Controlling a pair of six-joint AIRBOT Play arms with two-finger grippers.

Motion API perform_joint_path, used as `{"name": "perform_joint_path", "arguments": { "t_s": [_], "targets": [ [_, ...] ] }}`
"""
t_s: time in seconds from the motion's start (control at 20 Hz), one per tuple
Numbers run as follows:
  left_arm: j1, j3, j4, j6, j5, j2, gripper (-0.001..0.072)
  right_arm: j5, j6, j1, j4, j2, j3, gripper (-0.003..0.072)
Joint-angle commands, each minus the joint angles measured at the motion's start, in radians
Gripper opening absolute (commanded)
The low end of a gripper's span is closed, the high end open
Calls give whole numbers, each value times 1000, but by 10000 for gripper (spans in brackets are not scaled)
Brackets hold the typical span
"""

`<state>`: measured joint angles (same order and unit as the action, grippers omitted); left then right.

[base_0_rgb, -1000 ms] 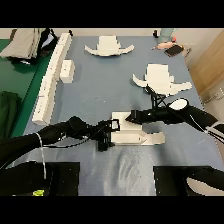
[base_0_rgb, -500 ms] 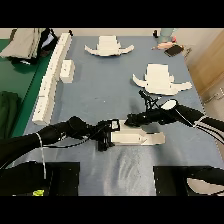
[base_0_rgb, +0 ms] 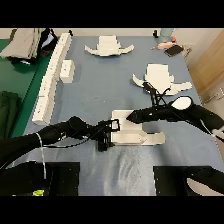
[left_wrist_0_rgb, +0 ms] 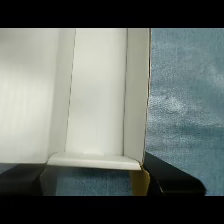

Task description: Fold the box.

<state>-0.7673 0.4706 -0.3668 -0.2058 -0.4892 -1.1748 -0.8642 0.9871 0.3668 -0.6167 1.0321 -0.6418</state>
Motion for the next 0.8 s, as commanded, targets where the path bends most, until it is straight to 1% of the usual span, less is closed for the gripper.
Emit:
{"name": "perform_joint_path", "arguments": {
  "t_s": [0.0,0.1,0.15,0.2,0.25,0.3,0.35,0.4,0.45,0.5,0.6,0.7,0.75],
  "targets": [
    [0,1,0,1,0,0,596,-131,-1,1,-145,-155,-1,2],
    [0,1,0,1,0,0,596,-277,-62,1,-175,-245,-1,2],
    [0,1,0,1,0,0,596,-338,-68,1,-220,-292,0,3],
    [0,1,0,1,0,0,597,-377,-70,1,-287,-335,3,48],
    [0,1,0,1,0,0,596,-403,-72,1,-355,-376,13,252],
    [0,1,0,1,0,0,596,-418,-73,1,-417,-408,26,382],
    [0,1,0,1,0,0,596,-426,-106,1,-474,-431,45,479],
    [0,1,0,1,0,0,596,-429,-165,1,-518,-442,64,552],
    [0,1,0,1,0,0,596,-417,-215,1,-556,-441,87,591],
    [0,1,0,1,0,0,596,-391,-274,1,-580,-441,111,594],
    [0,1,0,1,0,0,596,-280,-428,1,-583,-434,167,671],
    [0,1,0,1,0,0,597,-161,-594,1,-567,-427,220,671],
    [0,1,0,1,0,0,597,-122,-639,1,-565,-418,237,667]
  ]
}}
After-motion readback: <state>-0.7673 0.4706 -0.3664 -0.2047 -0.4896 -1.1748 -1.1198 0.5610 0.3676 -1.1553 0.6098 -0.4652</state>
